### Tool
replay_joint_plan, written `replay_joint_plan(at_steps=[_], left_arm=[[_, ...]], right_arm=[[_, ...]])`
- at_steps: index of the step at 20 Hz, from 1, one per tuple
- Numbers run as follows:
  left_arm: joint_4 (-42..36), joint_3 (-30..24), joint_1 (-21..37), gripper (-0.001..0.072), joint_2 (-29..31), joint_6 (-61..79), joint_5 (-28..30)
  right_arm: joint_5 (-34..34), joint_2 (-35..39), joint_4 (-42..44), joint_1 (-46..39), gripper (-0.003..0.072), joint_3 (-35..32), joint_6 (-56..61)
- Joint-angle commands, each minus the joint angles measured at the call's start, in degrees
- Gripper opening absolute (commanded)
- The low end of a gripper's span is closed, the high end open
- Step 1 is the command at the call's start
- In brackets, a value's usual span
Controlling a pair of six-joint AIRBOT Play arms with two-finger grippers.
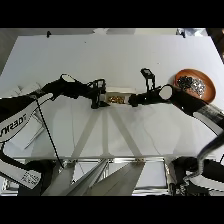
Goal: Fold the box and place the chain.
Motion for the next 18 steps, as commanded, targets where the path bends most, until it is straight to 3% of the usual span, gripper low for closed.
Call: replay_joint_plan(at_steps=[1,7,14,16,18], left_arm=[[0.09,0.04,0.02,0.0513,0.02,-0.02,0.02],[0.09,0.04,0.02,0.0513,0.02,0.00,0.02],[0.09,0.04,0.02,0.0513,0.02,-0.02,0.04],[0.09,0.04,0.02,0.0513,0.02,-0.02,0.04],[0.09,0.04,0.02,0.0513,0.02,-0.02,0.04]], right_arm=[[0.66,0.26,-14.99,4.20,0.0331,2.67,13.31],[8.66,-1.40,-32.70,8.94,0.0327,6.38,28.94],[9.35,-2.51,-34.12,11.93,0.0310,7.54,35.78],[9.40,-2.51,-33.68,11.96,0.0389,9.57,35.78],[9.75,-2.75,-33.90,11.93,0.0401,12.35,35.78]])
